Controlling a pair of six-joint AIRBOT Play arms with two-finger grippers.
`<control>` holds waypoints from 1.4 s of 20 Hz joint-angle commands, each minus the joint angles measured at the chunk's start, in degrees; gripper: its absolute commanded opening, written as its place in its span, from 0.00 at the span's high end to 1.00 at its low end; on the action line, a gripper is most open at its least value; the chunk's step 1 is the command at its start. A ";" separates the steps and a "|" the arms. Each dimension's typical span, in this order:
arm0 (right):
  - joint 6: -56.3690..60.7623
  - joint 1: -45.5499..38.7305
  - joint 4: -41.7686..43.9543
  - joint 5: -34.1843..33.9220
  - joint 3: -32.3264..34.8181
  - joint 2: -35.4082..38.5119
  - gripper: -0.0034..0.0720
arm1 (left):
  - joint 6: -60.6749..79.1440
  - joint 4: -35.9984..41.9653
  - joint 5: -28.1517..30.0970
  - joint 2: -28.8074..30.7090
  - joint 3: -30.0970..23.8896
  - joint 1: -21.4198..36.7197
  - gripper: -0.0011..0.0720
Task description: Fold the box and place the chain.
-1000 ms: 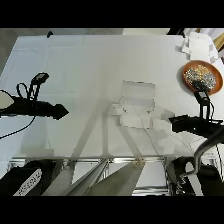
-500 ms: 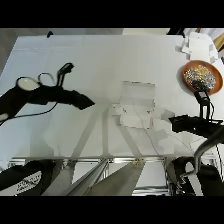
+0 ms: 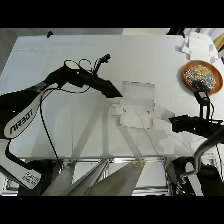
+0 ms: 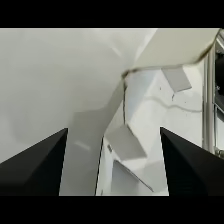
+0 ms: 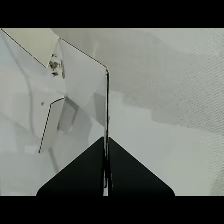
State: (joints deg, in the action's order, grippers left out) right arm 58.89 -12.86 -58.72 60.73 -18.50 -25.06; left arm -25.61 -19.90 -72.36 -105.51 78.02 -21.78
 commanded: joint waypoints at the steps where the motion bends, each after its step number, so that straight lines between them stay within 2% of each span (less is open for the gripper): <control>1: 0.00 0.07 0.00 0.09 0.00 0.02 0.94 | 6.45 3.69 -0.55 -2.62 2.27 -2.05 0.11; 8: 0.00 0.07 0.02 0.11 0.00 0.02 0.94 | 10.73 3.39 -2.86 -3.72 2.27 -6.36 0.13; 11: 0.02 0.07 0.02 0.28 0.00 0.02 0.94 | 12.20 3.10 -1.99 -3.76 2.27 -7.26 0.26; 12: 0.02 0.07 0.02 0.44 0.00 0.04 0.94 | 12.20 3.02 -1.81 -3.76 2.27 -7.19 0.41; 13: 0.02 0.07 0.02 0.70 0.00 0.02 0.94 | 12.13 2.34 -1.36 -3.69 2.27 -6.93 0.51; 14: 0.00 0.07 0.02 0.98 -0.02 0.04 0.94 | 12.13 2.03 -1.27 -3.67 2.27 -6.62 0.56; 16: 0.00 0.07 0.02 1.16 0.00 0.04 0.94 | 12.22 1.84 -0.92 -3.67 2.27 -5.70 0.78; 18: 0.00 0.07 0.02 1.16 -0.02 0.02 0.94 | 12.79 1.84 -0.90 -3.67 2.27 -5.01 0.83; 19: 0.00 0.07 0.02 1.16 0.00 0.04 0.94 | 12.92 1.84 -0.90 -3.67 2.27 -4.90 0.94; 24: -0.02 0.07 0.42 1.22 -0.02 0.04 0.93 | 15.58 1.81 -1.46 -3.56 2.27 -4.92 0.97; 25: -0.35 0.07 1.03 1.20 -0.04 0.04 0.88 | 15.56 1.77 -1.97 -3.34 2.27 -4.90 0.98; 27: -1.03 0.07 2.58 1.09 -0.07 0.04 0.66 | 15.58 -0.02 -2.67 -2.10 2.27 -4.92 0.98; 28: -1.57 0.07 3.45 1.16 -0.09 0.04 0.59 | 15.61 -1.97 -2.64 -1.01 2.27 -4.92 0.98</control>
